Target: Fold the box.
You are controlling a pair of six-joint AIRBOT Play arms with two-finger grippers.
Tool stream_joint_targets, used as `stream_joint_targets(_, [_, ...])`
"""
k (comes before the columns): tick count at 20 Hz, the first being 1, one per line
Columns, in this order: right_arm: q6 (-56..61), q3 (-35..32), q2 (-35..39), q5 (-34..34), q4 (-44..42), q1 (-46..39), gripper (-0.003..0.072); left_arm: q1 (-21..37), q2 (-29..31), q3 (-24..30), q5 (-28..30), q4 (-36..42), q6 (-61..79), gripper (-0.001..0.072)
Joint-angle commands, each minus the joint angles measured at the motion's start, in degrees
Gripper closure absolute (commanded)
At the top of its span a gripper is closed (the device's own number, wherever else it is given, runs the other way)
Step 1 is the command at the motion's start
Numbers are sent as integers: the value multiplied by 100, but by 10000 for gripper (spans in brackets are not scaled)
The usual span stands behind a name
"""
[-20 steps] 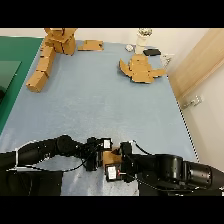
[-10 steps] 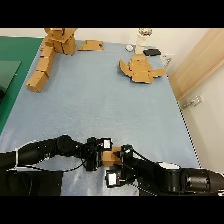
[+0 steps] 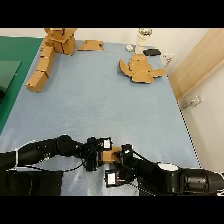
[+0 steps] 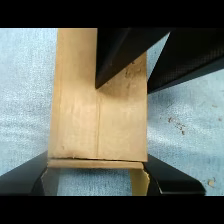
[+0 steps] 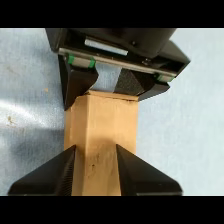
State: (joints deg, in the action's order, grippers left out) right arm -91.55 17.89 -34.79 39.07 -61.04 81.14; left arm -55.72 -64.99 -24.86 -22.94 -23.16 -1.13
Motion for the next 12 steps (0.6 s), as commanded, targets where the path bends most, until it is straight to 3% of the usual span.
stream_joint_targets(1, [9, 92, -2, 37, 17, 4, 327, 4, -2, -7, 2, -4, 4, 165])
stream_joint_targets(12, [7, 400, 90, 466, 116, 186, 372, 4, -2, -7, 2, -4, 4, 165])
